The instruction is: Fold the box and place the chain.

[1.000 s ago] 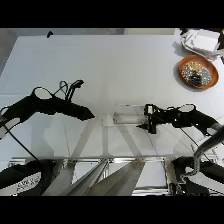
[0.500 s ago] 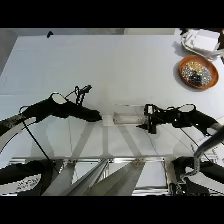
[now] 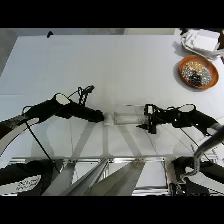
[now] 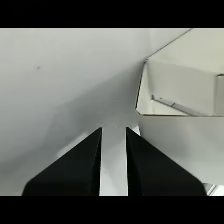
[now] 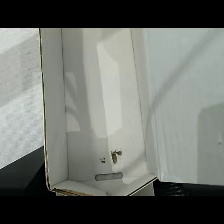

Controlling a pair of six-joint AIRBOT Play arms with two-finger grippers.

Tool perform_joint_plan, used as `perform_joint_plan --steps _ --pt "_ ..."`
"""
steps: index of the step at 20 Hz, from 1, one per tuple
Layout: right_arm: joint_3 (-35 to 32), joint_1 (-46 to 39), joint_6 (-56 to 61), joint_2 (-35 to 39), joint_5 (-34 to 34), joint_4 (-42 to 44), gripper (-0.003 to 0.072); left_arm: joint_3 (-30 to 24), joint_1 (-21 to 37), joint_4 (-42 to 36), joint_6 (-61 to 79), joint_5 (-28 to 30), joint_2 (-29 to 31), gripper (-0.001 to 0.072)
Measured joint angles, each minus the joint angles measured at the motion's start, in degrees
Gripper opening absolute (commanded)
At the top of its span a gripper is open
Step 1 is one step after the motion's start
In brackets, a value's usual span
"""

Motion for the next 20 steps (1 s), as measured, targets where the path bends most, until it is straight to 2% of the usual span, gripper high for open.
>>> perform_joint_plan --steps 6,11,12,20 --pt "0.0 0.0 -0.02 0.0 0.02 0.0 0.0417 4.24 -0.9 -0.57 -0.02 -3.28 0.68 0.0169" --pt "0.0 0.0 -0.02 0.0 0.02 0.0 0.0417 5.18 -2.45 -1.44 -0.02 -4.74 0.79 0.0167" --pt "0.0 0.0 -0.02 0.0 0.02 -0.02 0.0417 5.35 -2.71 -1.66 -0.02 -4.98 0.81 0.0141" --pt "0.0 0.0 -0.02 0.0 0.02 0.0 0.0417 5.77 -3.41 -2.27 -0.02 -6.43 1.01 0.0156"
